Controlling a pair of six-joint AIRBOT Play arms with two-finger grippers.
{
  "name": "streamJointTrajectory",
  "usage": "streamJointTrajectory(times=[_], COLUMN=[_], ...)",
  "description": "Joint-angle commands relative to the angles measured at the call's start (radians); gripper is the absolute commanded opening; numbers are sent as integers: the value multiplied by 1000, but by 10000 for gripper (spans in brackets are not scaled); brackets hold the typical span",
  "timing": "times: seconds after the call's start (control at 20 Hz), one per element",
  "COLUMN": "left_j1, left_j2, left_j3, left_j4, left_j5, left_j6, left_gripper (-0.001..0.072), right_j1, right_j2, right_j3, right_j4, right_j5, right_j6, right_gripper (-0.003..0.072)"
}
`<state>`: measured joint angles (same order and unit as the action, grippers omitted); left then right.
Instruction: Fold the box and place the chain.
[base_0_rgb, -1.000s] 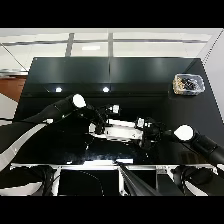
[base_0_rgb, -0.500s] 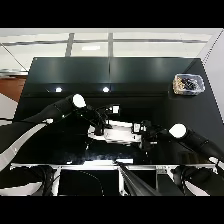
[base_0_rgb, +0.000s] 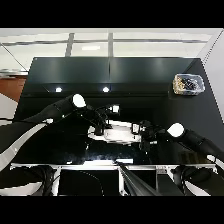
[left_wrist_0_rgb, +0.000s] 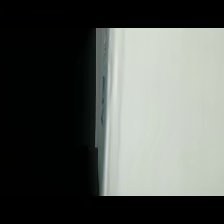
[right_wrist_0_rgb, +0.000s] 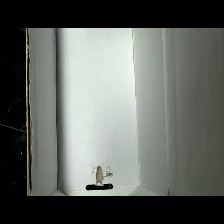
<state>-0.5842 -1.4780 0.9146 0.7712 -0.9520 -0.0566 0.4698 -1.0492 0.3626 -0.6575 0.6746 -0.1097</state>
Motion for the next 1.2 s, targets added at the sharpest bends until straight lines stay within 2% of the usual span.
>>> streamJointTrajectory(times=[0.0,0.1,0.15,0.35,0.4,0.45,0.5,0.55,0.7,0.75,0.9,1.05,1.1,1.15], left_j1=[-1,-1,-1,0,0,0,0,0,9,17,52,83,93,105], left_j2=[0,0,0,0,0,0,0,2,10,17,66,156,185,211], left_j3=[1,1,1,1,1,1,1,1,10,16,30,32,32,32], left_j4=[-6,-6,-6,-6,-5,-5,-4,0,7,11,100,301,372,429], left_j5=[1,1,1,0,0,-1,-2,-2,-48,-72,-120,-155,-172,-201], left_j6=[0,0,0,0,0,0,0,0,-11,-53,-206,-441,-525,-592], left_gripper=[30,30,30,31,34,60,221,355,656,703,703,697,666,585], right_j1=[0,0,0,0,0,0,0,0,0,0,0,0,0,0], right_j2=[-7,-13,-13,-13,-13,-13,-13,-13,-13,-13,-13,-13,-13,-13], right_j3=[0,0,0,1,0,1,1,1,2,5,30,50,50,50], right_j4=[3,3,3,2,2,2,2,2,-6,-9,-37,-61,-61,-61], right_j5=[-6,-6,-5,-6,-6,-5,-5,-5,4,11,33,33,32,32], right_j6=[-3,-3,-3,-3,-3,-3,-3,-3,-3,-3,-3,-3,-3,-3], right_gripper=[703,687,575,567,511,392,356,357,357,357,357,357,357,357])
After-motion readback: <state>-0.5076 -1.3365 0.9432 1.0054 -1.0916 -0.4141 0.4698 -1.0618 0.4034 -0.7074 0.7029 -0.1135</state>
